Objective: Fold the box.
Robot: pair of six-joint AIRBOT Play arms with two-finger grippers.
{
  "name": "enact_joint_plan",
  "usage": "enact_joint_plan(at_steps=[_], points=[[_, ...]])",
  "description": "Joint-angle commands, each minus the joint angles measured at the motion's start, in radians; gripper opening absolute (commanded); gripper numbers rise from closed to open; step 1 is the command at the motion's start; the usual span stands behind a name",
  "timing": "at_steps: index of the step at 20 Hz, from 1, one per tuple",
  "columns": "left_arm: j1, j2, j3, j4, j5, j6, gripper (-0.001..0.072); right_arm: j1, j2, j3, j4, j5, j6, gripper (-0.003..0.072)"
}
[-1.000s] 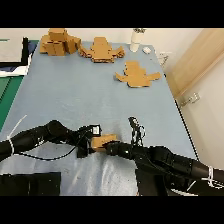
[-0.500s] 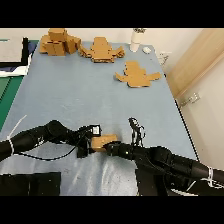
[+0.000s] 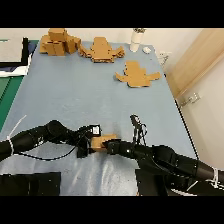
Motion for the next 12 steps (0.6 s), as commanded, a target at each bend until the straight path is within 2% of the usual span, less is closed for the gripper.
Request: enact_joint_plan(at_steps=[1,4,6,8,12], points=[[0.000,0.000,0.000,0.000,0.000,0.000,0.0509,-0.051,0.063,0.072,-0.132,-0.270,0.001,0.0004],[0.000,0.000,0.000,0.000,0.000,0.000,0.0509,-0.153,0.062,0.193,-0.313,-0.656,0.000,0.0004],[0.000,0.000,0.000,0.000,0.000,0.000,0.0510,-0.232,0.030,0.268,-0.409,-0.838,-0.028,0.0004],[0.000,0.000,0.000,0.000,0.000,0.000,0.0509,-0.306,-0.029,0.329,-0.417,-0.904,-0.085,0.0005],[0.000,0.000,0.000,0.000,0.000,0.000,0.0510,-0.358,-0.195,0.390,-0.402,-0.900,-0.104,0.0005]])
